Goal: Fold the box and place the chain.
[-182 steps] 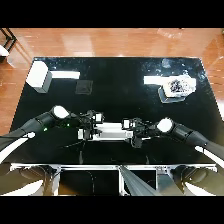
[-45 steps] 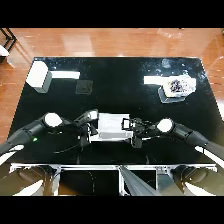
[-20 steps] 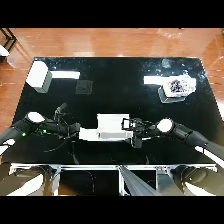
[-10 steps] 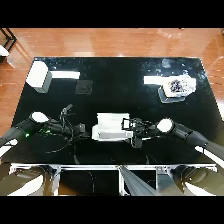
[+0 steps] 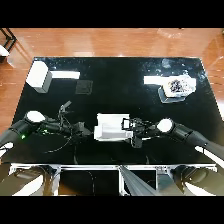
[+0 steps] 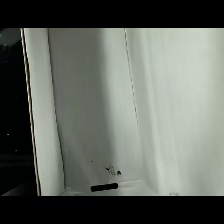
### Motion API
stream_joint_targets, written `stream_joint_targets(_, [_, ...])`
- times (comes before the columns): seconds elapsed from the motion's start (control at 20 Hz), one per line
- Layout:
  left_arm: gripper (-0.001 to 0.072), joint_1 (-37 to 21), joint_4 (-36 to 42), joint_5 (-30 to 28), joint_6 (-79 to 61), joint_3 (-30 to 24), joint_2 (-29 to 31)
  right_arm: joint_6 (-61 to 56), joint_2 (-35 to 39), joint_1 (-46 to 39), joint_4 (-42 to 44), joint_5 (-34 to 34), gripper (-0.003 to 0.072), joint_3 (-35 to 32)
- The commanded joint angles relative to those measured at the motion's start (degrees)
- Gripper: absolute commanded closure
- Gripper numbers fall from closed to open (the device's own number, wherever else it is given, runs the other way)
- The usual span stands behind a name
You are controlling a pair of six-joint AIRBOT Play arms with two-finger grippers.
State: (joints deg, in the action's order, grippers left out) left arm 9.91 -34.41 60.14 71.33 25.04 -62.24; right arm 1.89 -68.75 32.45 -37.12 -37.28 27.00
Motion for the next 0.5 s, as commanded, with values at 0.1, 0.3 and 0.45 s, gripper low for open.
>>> stream_joint_targets(0.1, [0.0078, 1.9, 2.4, -0.5, 0.0, 0.1, 1.2, 0.0, 0.0, 0.1, 0.0, 0.0, 0.0352, 0.0])
stream_joint_targets(0.3, [0.0081, 6.2, 4.2, -4.1, 0.0, 0.2, 1.7, 0.0, 0.0, 0.1, 0.0, 0.0, 0.0352, 0.0])
stream_joint_targets(0.45, [0.0082, 10.0, 5.0, -6.1, 0.0, 1.2, 2.0, 0.0, 0.0, 0.1, 0.0, 0.0, 0.0352, 0.0])
